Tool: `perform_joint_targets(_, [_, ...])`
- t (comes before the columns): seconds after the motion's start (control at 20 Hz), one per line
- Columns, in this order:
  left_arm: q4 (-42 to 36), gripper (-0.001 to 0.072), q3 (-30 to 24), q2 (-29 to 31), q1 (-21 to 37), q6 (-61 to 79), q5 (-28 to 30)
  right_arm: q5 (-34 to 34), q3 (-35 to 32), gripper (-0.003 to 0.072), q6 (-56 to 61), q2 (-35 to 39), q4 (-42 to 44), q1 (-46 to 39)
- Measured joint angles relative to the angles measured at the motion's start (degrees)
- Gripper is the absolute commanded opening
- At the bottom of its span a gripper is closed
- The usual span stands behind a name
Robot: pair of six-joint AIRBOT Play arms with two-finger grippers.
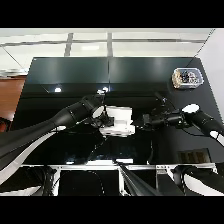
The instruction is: Fold the box and place the chain.
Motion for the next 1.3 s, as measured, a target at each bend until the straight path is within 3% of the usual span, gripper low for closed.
perform_joint_targets(0.05, [0.0,0.0024,0.0,0.0,0.0,0.0,0.0,0.02,0.04,0.0552,0.28,0.0,0.13,0.57])
perform_joint_targets(0.3, [-0.02,0.0024,0.0,0.0,0.0,0.0,0.04,-2.25,2.86,0.0551,7.26,0.0,-2.64,6.51])
perform_joint_targets(0.6, [-0.02,0.0024,0.0,0.0,0.0,-0.02,0.09,-7.54,11.52,0.0551,29.94,0.0,-20.94,16.83])
perform_joint_targets(0.65, [0.0,0.0024,0.0,0.0,0.0,-0.02,0.13,-8.2,12.87,0.0473,33.94,-0.02,-24.15,18.36])
perform_joint_targets(0.7, [-0.02,0.0024,0.0,0.0,0.0,-0.02,0.22,-8.63,14.19,0.0448,37.86,-0.07,-27.23,19.82])
perform_joint_targets(1.05, [-0.02,0.0024,0.0,0.0,0.0,-0.02,0.39,-8.96,20.55,0.0448,62.2,-0.72,-47.32,29.4])
perform_joint_targets(1.3, [-0.02,0.0024,0.0,-0.09,0.0,-0.02,0.42,-8.17,21.94,0.0447,71.43,-2.84,-53.4,33.66])
